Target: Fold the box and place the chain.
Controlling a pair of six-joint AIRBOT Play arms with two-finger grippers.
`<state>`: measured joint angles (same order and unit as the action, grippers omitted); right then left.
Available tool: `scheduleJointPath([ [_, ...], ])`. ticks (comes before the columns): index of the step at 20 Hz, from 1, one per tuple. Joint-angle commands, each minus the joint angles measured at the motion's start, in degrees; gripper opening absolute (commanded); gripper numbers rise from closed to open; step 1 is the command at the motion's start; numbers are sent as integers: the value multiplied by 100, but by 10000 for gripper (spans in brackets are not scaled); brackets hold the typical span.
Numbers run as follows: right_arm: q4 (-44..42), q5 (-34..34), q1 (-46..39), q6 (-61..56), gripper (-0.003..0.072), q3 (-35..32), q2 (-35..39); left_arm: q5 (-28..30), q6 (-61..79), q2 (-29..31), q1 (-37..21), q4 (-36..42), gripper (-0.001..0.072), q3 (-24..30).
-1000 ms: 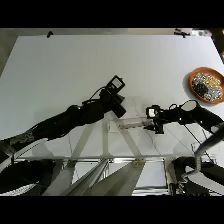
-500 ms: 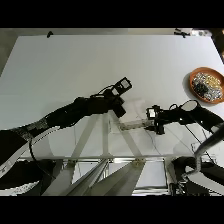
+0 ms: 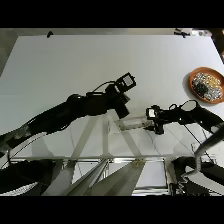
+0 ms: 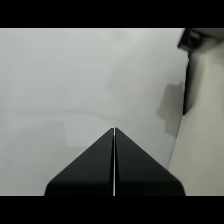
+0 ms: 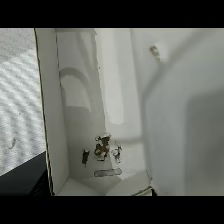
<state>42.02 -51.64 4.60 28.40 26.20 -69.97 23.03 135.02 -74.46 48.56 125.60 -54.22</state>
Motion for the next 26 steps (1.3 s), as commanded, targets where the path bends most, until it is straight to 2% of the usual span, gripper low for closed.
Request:
scheduleJointPath([
  [1,2,-13,-2,-4,437,0,2,372,-4,586,-22,-396,6,-9],
  [5,0,-11,-2,-4,437,0,2,1495,-7,911,-133,-614,5,-7],
  [9,-55,13,-2,-2,437,0,2,2498,-4,922,-378,-616,1,-2],
  [11,-72,2,-2,-48,437,0,2,2616,-7,922,-498,-632,1,-2],
  [15,-131,-26,-2,-1613,437,0,2,2758,-44,922,-616,-658,1,87],
  [26,-125,28,-2,-1449,437,0,2,2599,0,914,-616,-728,1,236],
])
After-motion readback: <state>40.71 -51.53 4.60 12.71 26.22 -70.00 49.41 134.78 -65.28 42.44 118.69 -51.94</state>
